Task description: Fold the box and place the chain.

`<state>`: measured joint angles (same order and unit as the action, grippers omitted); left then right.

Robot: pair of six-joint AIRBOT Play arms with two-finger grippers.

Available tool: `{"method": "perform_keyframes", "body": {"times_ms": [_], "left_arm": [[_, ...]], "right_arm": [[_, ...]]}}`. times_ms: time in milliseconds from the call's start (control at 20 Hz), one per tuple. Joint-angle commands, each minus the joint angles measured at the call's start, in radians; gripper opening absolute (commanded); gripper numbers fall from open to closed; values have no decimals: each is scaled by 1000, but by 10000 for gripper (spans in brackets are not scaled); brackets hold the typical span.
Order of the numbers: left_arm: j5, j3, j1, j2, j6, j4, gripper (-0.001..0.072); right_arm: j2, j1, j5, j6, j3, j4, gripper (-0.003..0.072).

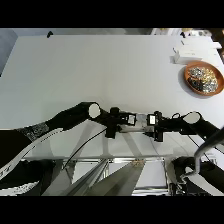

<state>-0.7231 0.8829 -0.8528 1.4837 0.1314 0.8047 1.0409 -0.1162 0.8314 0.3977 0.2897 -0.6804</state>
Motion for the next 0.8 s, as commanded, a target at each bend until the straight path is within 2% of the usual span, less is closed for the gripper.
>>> {"method": "perform_keyframes", "body": {"times_ms": [0, 100, 150, 200, 300, 500, 550, 650, 700, 750], "left_arm": [[-9, 1, -15, 4, 10, -27, 211], [-14, 1, -14, 2, 55, -26, 215], [-14, 1, -13, 2, 74, -26, 249], [-14, 1, -13, 2, 79, -26, 347], [-14, 1, -13, 2, 80, -26, 440], [-21, 1, -5, -24, 123, -24, 444], [-22, 1, 3, -45, 143, -21, 360], [-54, 1, 30, -104, 195, 6, 78], [-89, 1, 48, -139, 224, 35, 2], [-115, 1, 68, -169, 267, 58, 2]], "right_arm": [[0, 0, -2, -4, 0, 4, 408], [0, 0, -2, -4, 0, 4, 408], [0, 0, -2, -4, 0, 4, 408], [0, 0, -2, -4, 0, 4, 408], [0, 0, -2, -4, 0, 4, 408], [0, 0, -2, -4, 0, 4, 408], [0, 0, -2, -4, 0, 4, 408], [0, 0, -2, -4, 0, 4, 408], [0, 0, -2, -4, 0, 4, 408], [0, 0, -2, -4, 0, 4, 408]]}}
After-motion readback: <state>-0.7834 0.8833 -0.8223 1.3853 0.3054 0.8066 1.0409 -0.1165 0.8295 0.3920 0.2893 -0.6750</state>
